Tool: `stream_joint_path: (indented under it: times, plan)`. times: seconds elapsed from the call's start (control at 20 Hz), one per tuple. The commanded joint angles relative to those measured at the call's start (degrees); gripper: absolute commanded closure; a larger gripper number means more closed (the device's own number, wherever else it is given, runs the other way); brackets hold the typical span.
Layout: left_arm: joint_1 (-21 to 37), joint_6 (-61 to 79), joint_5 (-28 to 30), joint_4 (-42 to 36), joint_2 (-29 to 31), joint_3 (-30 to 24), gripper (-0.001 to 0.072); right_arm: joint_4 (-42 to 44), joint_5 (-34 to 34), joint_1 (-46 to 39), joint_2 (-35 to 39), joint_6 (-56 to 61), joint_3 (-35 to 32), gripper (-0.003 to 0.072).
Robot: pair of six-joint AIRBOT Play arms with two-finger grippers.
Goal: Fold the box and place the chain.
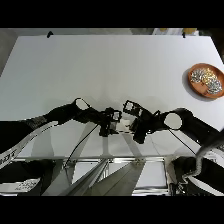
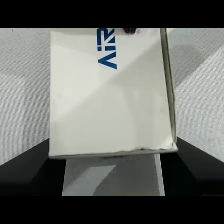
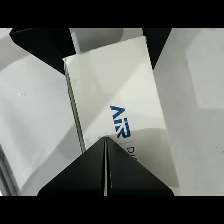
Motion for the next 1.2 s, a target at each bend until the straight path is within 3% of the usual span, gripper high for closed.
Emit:
stream_joint_path:
  times: [0.0, 0.1, 0.25, 0.5, 0.7, 0.85, 1.0, 1.15]
  plan:
    - [0.0, 0.0, 0.0, 0.1, 0.0, 0.0, 0.0456, -2.4, 0.1, 0.0, 1.8, 0.5, 2.0, 0.0668]
    - [0.0, 0.0, 0.0, 0.1, 0.0, 0.0, 0.0456, -4.7, 0.0, 0.0, 3.8, 4.3, 5.8, 0.0669]
    - [0.0, 0.0, 0.0, 0.1, 0.0, 0.0, 0.0456, -16.5, 3.1, -0.7, 4.5, 18.4, 12.1, 0.0671]
    - [0.0, 0.0, 0.0, 0.1, 0.0, 0.0, 0.0456, -33.0, 20.7, -14.8, 3.6, 29.0, 12.9, 0.0669]
    - [0.0, 0.0, 0.0, 0.1, 0.0, 0.0, 0.0456, -35.1, 29.0, -35.3, 2.8, 39.1, 10.4, 0.0669]
    - [0.0, 0.0, 0.0, 0.1, 0.0, 0.0, 0.0456, -34.8, 39.3, -46.1, 2.7, 39.3, 10.4, 0.0669]
    - [0.0, 0.4, 0.0, 0.0, 0.0, 0.0, 0.0456, -34.8, 46.2, -52.0, 2.7, 39.2, 10.4, 0.0669]
    - [0.0, 0.6, 0.0, -0.1, 0.0, 0.0, 0.0456, -34.9, 47.9, -53.6, 2.8, 39.2, 10.4, 0.0669]
